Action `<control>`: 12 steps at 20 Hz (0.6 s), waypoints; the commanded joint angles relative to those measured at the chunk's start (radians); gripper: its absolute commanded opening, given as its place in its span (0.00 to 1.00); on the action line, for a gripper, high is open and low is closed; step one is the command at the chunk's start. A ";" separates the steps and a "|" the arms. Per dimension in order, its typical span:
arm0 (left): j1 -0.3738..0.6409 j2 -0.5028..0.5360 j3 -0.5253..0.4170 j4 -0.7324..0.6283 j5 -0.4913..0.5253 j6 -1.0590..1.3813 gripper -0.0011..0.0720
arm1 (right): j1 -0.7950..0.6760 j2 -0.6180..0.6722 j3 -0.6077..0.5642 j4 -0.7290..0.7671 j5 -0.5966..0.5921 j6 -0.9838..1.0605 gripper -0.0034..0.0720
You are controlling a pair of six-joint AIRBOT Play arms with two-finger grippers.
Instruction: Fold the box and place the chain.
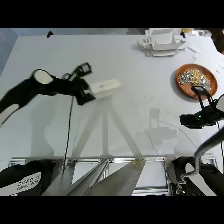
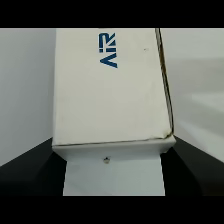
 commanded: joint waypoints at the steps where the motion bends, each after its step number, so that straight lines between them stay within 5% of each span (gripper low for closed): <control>1: 0.232 0.095 0.001 0.175 0.006 -0.323 0.01 | 0.000 0.001 0.000 0.000 0.000 0.000 0.06; 6: 0.519 0.093 -0.007 0.303 -0.019 -0.553 0.01 | 0.000 0.001 0.000 0.000 0.000 0.000 0.06; 12: 0.630 0.016 -0.009 0.410 -0.124 -0.656 0.03 | 0.000 0.001 0.000 0.000 0.000 0.000 0.06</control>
